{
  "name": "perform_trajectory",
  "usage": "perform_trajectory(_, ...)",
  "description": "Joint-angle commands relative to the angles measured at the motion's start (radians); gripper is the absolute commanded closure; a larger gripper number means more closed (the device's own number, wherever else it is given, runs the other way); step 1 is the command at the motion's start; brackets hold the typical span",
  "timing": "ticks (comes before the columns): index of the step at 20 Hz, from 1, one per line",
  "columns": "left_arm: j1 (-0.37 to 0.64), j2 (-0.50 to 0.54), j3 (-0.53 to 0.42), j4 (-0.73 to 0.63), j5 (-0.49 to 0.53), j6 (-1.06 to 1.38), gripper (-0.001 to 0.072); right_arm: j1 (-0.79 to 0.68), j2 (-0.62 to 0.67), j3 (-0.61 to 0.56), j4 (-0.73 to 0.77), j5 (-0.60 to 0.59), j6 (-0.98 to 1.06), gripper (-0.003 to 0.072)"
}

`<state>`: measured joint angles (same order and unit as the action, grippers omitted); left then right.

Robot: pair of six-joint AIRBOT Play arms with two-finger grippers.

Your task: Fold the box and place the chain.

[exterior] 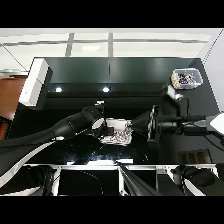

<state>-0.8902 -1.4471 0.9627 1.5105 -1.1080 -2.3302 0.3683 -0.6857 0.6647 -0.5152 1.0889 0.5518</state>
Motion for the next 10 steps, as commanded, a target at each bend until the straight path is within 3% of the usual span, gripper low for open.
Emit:
perform_trajectory(1, 0.0, 0.0, 0.0, 0.0, 0.0, 0.0, 0.0678, 0.0, 0.006, 0.071, 0.176, 0.026, 0.04, 0.0659)
perform_trajectory(5, 0.0, 0.0, 0.0, 0.0, 0.0, 0.0, 0.0678, 0.0, 0.005, 0.094, 0.199, 0.025, 0.04, 0.0659)
perform_trajectory(10, 0.0, 0.0, 0.0, 0.0, 0.0, 0.0, 0.0678, 0.0, -0.007, 0.081, 0.041, 0.006, 0.093, 0.0658)
